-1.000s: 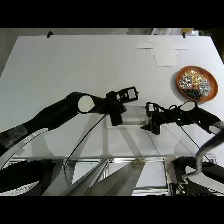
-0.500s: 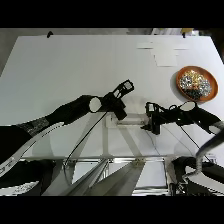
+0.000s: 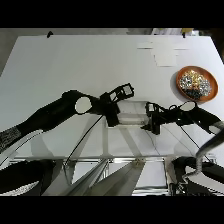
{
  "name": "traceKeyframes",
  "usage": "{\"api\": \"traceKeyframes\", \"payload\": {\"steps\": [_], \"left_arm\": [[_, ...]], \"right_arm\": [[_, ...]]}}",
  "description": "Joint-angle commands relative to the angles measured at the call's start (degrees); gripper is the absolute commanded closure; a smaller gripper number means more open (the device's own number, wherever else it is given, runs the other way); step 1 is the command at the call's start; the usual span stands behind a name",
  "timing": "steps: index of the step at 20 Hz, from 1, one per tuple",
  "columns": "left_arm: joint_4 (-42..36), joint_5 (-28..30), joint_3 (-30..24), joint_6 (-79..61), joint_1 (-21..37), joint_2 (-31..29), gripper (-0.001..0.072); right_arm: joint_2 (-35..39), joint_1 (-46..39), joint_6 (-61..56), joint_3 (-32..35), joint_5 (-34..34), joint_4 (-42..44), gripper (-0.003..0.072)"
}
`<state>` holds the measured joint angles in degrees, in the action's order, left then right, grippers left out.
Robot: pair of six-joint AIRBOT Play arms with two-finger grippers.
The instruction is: Fold the box and place the chain.
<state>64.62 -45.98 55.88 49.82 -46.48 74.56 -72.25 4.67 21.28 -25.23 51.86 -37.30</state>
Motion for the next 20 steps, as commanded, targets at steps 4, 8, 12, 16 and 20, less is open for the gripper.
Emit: {"api": "traceKeyframes", "payload": {"steps": [4, 8, 12, 16, 20], "left_arm": [[4.79, -8.00, -0.22, 1.60, -0.04, 3.06, 0.0709], [6.97, -8.48, -1.92, -0.79, 2.38, 3.08, 0.0706], [5.18, -6.71, -5.20, -13.62, 4.98, 3.08, 0.0703], [-2.86, -0.37, -6.93, -31.02, 5.42, 3.17, 0.0517], [-5.03, 3.54, -7.28, -39.80, 5.44, 3.39, 0.0376]], "right_arm": [[0.00, 0.02, -0.02, 0.02, -0.02, 0.00, 0.0256], [0.00, 0.02, -0.02, 0.00, -0.02, 0.00, 0.0256], [0.00, 0.02, -0.02, 0.02, 0.00, 0.00, 0.0256], [0.00, 0.02, -0.02, 0.00, -0.02, 0.00, 0.0256], [0.00, 0.02, -0.02, 0.02, 0.00, 0.00, 0.0256]]}}
